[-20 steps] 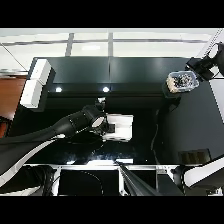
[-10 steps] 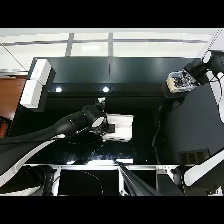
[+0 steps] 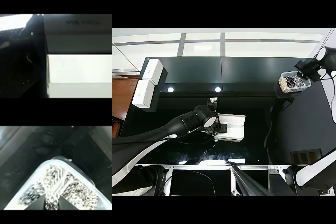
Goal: Fold the box and place the chain.
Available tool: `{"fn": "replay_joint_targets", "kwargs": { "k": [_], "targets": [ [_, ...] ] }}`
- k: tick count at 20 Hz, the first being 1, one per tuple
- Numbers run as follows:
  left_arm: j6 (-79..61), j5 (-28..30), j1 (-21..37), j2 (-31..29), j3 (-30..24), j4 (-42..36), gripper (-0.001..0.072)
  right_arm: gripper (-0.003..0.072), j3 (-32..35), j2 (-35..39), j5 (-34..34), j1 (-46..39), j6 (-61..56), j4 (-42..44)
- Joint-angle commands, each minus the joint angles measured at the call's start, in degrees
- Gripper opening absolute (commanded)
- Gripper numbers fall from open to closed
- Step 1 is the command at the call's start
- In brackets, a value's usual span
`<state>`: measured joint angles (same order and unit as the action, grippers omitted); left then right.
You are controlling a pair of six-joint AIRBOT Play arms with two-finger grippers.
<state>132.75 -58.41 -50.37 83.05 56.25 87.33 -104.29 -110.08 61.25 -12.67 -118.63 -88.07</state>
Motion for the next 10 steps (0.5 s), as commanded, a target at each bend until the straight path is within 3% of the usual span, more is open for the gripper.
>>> {"fn": "replay_joint_targets", "kwargs": {
  "k": [1, 6, 10],
  "targets": [
    [-0.1, 0.0, 0.0, 0.0, 0.0, 0.0, 0.003, 0.0038, -1.6, 5.0, 2.0, -0.2, 9.5, 1.9],
    [-0.1, -0.2, 0.0, 0.0, 0.0, 0.0, 0.003, 0.0038, -1.6, 18.8, 7.2, -0.9, 25.6, 10.3],
    [-0.1, -0.4, 0.0, 0.0, 0.0, 0.0, 0.003, 0.0037, -1.6, 31.9, 9.0, -0.8, 34.0, 23.0]
  ]
}}
